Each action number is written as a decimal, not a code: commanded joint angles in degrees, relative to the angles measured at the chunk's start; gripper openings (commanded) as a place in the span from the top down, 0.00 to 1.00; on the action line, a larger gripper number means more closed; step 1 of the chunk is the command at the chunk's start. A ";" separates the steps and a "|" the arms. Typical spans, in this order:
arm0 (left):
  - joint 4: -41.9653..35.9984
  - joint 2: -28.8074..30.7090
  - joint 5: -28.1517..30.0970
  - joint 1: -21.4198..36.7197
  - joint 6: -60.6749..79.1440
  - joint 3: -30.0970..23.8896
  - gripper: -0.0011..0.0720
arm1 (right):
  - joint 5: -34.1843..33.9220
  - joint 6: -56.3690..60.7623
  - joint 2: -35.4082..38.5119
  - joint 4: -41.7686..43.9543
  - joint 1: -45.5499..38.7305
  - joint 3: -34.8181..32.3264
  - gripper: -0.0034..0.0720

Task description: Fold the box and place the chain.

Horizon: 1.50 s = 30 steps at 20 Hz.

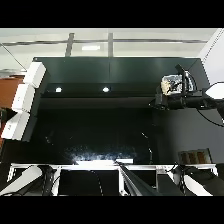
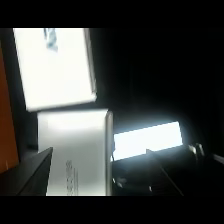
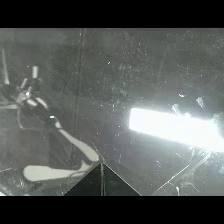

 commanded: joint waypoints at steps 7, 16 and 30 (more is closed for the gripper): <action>-22.08 4.94 0.70 -28.37 -14.99 9.29 0.95 | 1.07 -5.03 2.73 -4.68 -0.04 0.00 0.92; 8.70 22.47 18.47 -53.40 -47.06 -15.72 0.95 | -0.04 20.92 28.98 -43.21 -0.07 -10.69 0.92; 10.69 24.68 22.36 -54.45 -47.10 -17.14 0.95 | -10.78 20.81 28.94 -41.79 0.00 -15.10 0.92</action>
